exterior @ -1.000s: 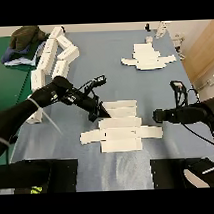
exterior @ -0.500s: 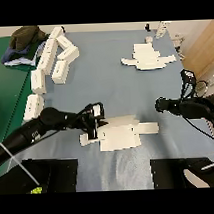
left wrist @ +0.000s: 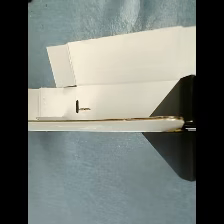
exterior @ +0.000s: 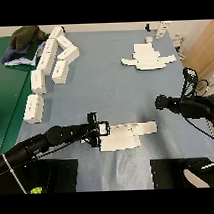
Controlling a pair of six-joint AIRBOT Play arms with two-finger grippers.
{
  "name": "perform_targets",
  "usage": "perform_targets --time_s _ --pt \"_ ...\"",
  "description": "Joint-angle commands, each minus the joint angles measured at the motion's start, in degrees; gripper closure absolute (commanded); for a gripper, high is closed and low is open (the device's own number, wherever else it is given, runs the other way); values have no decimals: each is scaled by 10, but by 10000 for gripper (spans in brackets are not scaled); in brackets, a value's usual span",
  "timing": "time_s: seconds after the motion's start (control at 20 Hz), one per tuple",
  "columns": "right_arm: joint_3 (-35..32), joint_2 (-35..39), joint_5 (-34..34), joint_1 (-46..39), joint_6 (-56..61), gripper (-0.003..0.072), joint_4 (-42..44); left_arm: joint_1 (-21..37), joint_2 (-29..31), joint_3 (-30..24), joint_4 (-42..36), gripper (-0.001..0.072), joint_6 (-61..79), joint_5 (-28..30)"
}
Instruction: Fold the box.
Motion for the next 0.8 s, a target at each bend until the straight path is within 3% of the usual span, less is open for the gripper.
perform_targets --time_s 0.0,0.15,0.35,0.5,0.75 --pt "1 0 2 0 1 149 1 27 1 7 1 695 -3 -27" --pt "1 0 2 0 1 149 1 79 -13 36 4 695 -2 -114" --pt "1 0 2 0 1 149 2 121 -81 99 5 695 1 -228" --pt "1 0 2 0 1 148 8 127 -132 139 5 695 1 -247" --pt "1 0 2 0 1 149 9 127 -165 144 5 695 0 -263"
